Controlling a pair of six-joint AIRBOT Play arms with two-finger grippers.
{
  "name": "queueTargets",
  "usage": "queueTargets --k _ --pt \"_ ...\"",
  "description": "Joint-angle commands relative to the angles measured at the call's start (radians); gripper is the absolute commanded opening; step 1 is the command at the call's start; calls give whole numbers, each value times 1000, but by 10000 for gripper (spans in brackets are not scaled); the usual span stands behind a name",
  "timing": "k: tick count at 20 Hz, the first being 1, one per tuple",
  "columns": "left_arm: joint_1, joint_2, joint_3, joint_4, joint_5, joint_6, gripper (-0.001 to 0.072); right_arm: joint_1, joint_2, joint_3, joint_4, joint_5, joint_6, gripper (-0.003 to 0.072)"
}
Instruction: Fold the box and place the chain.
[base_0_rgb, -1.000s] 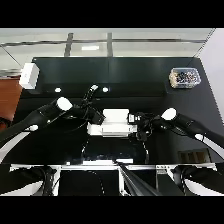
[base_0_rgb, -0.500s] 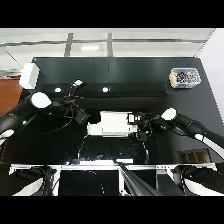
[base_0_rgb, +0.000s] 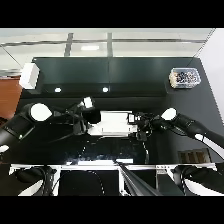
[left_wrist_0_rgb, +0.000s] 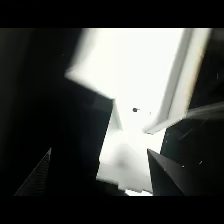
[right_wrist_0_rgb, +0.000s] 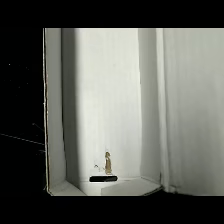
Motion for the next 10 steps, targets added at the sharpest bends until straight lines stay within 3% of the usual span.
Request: queueTargets --k 1,3,9,10 --pt "-62 -18 -2 60 39 82 695 1 0 0 0 0 0 473" --pt "-64 -60 -2 40 -23 88 695 1 0 0 0 0 0 473" --pt "-126 -169 3 21 8 98 693 1 0 0 0 0 0 473" --pt "-132 -176 3 20 16 98 654 1 0 0 0 0 0 473"
